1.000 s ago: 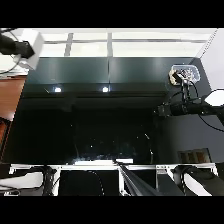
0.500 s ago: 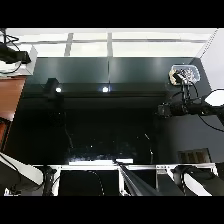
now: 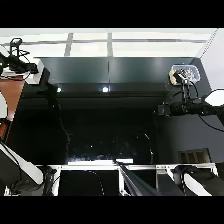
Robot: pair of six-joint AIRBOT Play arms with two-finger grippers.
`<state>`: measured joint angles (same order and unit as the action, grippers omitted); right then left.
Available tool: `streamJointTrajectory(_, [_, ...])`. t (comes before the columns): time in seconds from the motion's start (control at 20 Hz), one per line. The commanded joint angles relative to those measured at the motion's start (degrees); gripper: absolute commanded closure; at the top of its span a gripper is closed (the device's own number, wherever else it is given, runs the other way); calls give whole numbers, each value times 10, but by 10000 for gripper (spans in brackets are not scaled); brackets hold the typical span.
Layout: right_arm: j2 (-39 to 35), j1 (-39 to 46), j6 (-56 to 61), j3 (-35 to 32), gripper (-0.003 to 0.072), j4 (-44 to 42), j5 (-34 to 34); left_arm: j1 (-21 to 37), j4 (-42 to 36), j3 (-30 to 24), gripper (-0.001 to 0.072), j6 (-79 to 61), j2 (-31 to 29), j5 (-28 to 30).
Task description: Fold the box and place the chain.
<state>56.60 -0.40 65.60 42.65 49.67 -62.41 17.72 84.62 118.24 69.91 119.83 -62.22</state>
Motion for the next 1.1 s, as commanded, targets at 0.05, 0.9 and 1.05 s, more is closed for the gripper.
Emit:
streamJointTrajectory(0.05, [0, 0, -4, 0, 671, -1, 1, -6, 6, 29, -7, 25, -27, -29])
streamJointTrajectory(0.9, [0, 0, -104, 0, 671, -13, 164, -135, -78, -506, 683, 133, -625, -32])
streamJointTrajectory(1.05, [1, 0, -105, -10, 671, 65, 233, -188, -78, -747, 683, 132, -758, 91])
